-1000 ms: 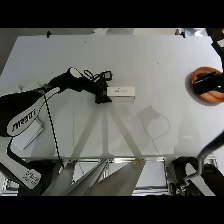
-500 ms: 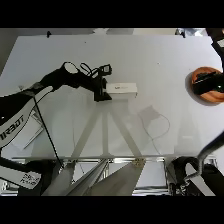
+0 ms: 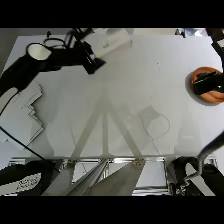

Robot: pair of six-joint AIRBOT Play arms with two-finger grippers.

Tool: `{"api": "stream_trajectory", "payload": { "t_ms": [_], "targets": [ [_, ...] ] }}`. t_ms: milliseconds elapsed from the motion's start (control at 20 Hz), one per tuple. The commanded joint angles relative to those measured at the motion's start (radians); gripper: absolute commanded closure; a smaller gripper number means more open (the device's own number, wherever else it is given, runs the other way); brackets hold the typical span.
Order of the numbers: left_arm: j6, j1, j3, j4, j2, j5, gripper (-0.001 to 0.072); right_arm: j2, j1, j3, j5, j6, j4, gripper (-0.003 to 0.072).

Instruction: Fold the box and place the chain.

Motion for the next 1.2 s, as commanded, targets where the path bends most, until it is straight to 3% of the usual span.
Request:
{"api": "stream_trajectory", "payload": {
  "t_ms": [0,200,300,550,1150],
  "targets": [
    [-0.150,0.107,0.001,0.055,0.062,0.105,0.0699,0.001,0.000,0.000,0.000,0.000,0.000,0.0675],
    [-0.473,0.250,0.000,0.444,0.057,0.105,0.0701,0.001,0.000,0.000,0.000,0.000,0.000,0.0675],
    [-0.647,0.318,-0.002,0.559,0.048,0.106,0.0701,0.001,0.000,0.000,0.000,0.000,0.000,0.0675],
    [-0.718,0.412,-0.046,0.568,-0.030,0.107,0.0701,0.001,0.000,0.000,0.000,0.000,0.000,0.0675],
    [-0.802,0.409,-0.090,0.584,-0.331,0.174,0.0700,0.001,0.000,0.000,0.000,0.000,0.000,0.0675]
  ]
}}
